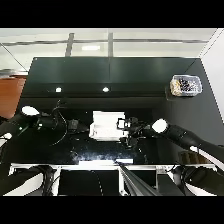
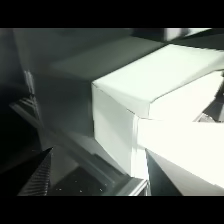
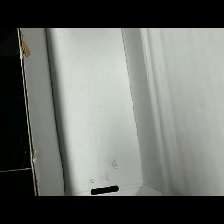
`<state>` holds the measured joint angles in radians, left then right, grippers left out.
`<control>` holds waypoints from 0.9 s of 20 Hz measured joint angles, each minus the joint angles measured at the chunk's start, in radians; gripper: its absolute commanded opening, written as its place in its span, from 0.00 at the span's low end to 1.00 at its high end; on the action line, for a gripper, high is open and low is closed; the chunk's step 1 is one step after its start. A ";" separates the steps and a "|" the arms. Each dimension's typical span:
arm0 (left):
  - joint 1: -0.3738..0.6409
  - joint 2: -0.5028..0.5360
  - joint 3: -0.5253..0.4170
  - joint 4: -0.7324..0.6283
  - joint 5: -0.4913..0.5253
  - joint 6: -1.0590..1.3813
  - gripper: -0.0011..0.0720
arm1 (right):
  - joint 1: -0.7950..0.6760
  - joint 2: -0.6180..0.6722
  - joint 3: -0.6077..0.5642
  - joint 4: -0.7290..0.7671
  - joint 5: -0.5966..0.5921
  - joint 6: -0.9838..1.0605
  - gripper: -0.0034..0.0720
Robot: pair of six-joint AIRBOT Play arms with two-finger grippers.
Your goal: Fold the box and place the chain.
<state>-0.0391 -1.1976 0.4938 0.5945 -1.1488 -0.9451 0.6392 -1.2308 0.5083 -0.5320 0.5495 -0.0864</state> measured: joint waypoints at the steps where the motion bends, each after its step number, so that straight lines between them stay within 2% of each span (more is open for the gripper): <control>1: -0.016 0.000 0.002 -0.002 -0.006 -0.011 0.97 | 0.000 0.000 0.000 0.000 0.000 0.000 0.60; 8: -0.069 0.014 0.006 -0.008 0.029 -0.084 0.97 | 0.000 0.000 0.000 0.000 0.000 0.000 0.60; 13: -0.103 0.064 0.006 -0.007 0.069 -0.123 0.97 | 0.000 0.000 0.000 0.000 0.000 0.000 0.60; 18: -0.197 0.098 0.006 0.001 0.131 -0.198 0.97 | 0.000 0.000 0.000 0.000 0.000 0.000 0.60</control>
